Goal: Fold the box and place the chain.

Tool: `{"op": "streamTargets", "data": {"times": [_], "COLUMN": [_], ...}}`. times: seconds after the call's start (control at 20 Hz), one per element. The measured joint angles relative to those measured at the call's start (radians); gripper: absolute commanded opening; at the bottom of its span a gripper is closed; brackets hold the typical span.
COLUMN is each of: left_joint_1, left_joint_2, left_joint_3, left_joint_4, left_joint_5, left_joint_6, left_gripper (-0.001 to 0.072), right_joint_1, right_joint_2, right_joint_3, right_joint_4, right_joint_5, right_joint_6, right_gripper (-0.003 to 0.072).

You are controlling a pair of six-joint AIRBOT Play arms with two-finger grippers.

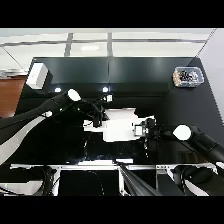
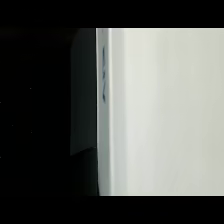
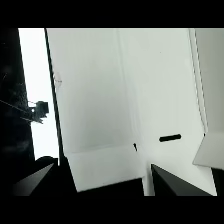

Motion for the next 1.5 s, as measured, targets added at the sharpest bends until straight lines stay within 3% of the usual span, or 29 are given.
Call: {"op": "streamTargets", "data": {"times": [0.5, 0.95, 1.5], "left_joint_1": [0.0, 0.0, 0.0], "left_joint_2": [0.0, 0.0, 0.0], "left_joint_3": [0.0, 0.0, 0.0], "left_joint_4": [0.0, 0.0, -0.002], "left_joint_5": [0.002, 0.001, 0.003], "left_joint_6": [0.0, 0.0, -0.001], "left_gripper": [0.0021, 0.0021, 0.0021], "right_joint_1": [0.034, -0.01, -0.13], "right_joint_2": [-0.079, -0.085, -0.147], "right_joint_3": [0.014, 0.106, 0.148], "right_joint_4": [0.074, 0.082, 0.322], "right_joint_5": [-0.101, -0.091, -0.074], "right_joint_6": [-0.088, -0.093, -0.259], "right_gripper": [0.071, 0.0711, 0.0711]}}
